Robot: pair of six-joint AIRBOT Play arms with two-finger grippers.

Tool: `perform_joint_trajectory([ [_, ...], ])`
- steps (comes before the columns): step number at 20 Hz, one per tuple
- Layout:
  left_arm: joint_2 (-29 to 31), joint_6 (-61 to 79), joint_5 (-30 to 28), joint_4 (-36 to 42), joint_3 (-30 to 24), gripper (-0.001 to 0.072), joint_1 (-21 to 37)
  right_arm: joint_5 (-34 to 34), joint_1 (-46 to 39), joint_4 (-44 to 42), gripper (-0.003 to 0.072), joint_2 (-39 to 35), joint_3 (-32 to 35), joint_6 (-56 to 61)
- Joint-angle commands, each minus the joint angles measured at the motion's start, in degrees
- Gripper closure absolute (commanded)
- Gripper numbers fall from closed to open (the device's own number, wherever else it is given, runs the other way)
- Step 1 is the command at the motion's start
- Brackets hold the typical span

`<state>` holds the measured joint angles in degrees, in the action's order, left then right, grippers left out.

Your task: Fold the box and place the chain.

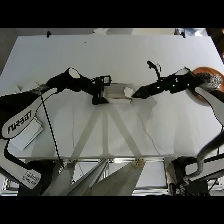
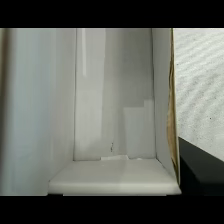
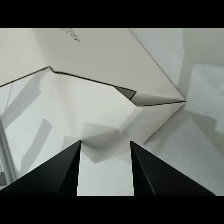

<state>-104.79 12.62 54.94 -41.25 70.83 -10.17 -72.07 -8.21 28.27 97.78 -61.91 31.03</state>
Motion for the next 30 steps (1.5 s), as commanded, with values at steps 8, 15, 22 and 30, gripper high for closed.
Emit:
perform_joint_trajectory([
  [8,-0.02,-0.02,0.13,0.04,0.0,0.0193,0.07,8.26,2.38,-1.36,0.0209,0.02,0.02,0.22],
  [15,-0.02,-0.02,0.13,0.04,0.0,0.0193,0.07,15.39,7.3,-1.22,0.021,-0.02,0.0,2.6],
  [22,-0.02,-0.02,0.13,0.07,0.0,0.0193,0.07,17.88,7.78,2.1,0.0225,-0.04,0.0,5.97],
  [30,-0.02,-0.02,0.13,0.04,0.0,0.0193,0.07,20.68,9.75,8.31,0.0232,-0.9,0.0,14.1],
])
